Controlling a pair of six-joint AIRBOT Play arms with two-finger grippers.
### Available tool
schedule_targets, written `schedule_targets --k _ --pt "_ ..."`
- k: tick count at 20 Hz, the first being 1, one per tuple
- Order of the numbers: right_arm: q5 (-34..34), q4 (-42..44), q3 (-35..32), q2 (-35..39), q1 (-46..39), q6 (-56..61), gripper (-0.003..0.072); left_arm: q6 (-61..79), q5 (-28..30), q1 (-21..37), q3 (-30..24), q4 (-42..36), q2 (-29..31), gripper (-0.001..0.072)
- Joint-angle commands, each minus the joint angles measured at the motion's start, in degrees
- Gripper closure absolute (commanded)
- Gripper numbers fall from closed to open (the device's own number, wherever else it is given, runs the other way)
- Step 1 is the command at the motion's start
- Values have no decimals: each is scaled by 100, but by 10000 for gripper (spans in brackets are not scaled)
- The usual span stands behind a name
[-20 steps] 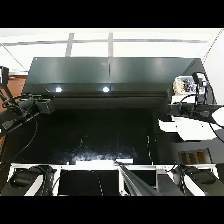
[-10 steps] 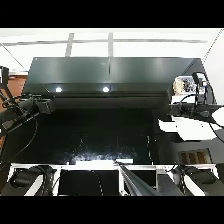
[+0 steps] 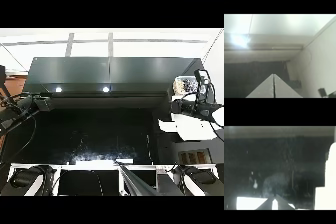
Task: Fold the box and place the chain.
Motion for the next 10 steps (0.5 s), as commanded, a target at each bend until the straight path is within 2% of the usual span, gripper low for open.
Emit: schedule_targets --k 1,2,3,4,6,7,8,10 --pt "-645 -37 -2 -13 0 -4 -3 0 376 4 2 -181 -2 678" --pt "-780 -109 -2 -37 -20 2 -16 -2 470 7 2 -181 -2 608" --pt "-798 -256 -2 -70 -76 7 -16 0 472 4 2 -181 -2 261" --pt "-756 -728 0 -101 -243 118 -16 -11 483 7 4 -181 -22 16" --pt "-579 -2240 0 -179 -1202 1246 -15 -13 437 7 9 -173 -70 16" --pt "-669 -2592 0 -254 -1989 1534 -15 -33 382 4 9 -190 -79 16" --pt "-870 -2549 0 -356 -2826 1543 -15 -42 295 4 9 -205 -94 17" --pt "-1198 -1928 33 -726 -4612 1521 -15 -42 114 7 9 -201 -146 17"
